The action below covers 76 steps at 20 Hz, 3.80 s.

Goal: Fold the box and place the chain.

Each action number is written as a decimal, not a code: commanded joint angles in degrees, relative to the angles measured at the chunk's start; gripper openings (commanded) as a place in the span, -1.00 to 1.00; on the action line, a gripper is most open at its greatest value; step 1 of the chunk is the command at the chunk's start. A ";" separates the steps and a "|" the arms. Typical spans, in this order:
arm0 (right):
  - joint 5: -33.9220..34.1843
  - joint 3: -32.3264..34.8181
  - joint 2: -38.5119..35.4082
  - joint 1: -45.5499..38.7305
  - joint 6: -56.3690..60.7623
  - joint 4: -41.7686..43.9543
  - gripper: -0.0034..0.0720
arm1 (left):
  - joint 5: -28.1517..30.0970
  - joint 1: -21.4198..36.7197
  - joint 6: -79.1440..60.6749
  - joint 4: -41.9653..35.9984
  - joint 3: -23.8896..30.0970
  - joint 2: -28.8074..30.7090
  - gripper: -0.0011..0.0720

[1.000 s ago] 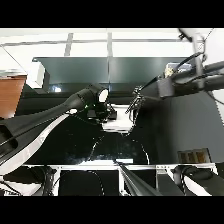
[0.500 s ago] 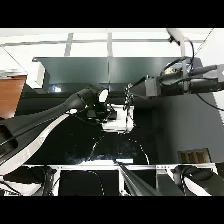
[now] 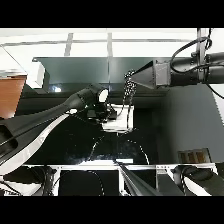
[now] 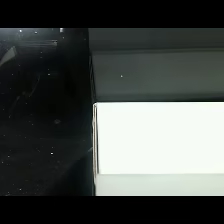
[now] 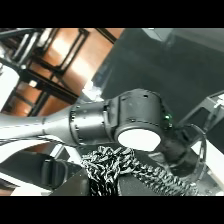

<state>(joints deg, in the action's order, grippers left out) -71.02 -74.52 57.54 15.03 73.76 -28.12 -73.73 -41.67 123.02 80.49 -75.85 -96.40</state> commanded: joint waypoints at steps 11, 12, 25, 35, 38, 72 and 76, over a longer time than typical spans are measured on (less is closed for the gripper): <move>-0.76 11.45 0.00 4.04 5.92 -24.85 -0.87 | -0.44 0.04 0.00 0.00 -0.04 -0.02 -0.90; -0.96 11.45 0.00 3.72 5.92 -24.85 -0.87 | -0.42 0.04 0.00 0.00 -0.04 -0.02 -0.90; -14.58 8.92 0.00 -8.76 0.20 -16.79 -0.87 | -0.26 0.04 -0.02 0.02 -0.04 -0.02 -0.90; -11.91 7.72 3.93 -7.56 -3.61 -9.81 -0.87 | -0.28 0.04 0.00 0.00 -0.04 -0.02 -0.90; -8.81 7.72 6.99 -2.54 -3.74 -9.81 -0.87 | -0.26 0.04 0.00 0.00 -0.04 -0.02 -0.90; 14.27 41.07 -3.76 -6.69 -12.74 -31.23 0.23 | -0.42 0.04 0.00 -0.02 -0.04 -0.02 -0.90; 24.46 47.15 -3.63 -3.91 -38.29 -29.14 0.98 | -0.55 0.04 0.00 -0.02 -0.04 -0.02 -0.90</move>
<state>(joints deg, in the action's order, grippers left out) -55.86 -32.21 54.59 9.54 52.60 -56.73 -74.15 -41.67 123.02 80.47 -75.85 -96.40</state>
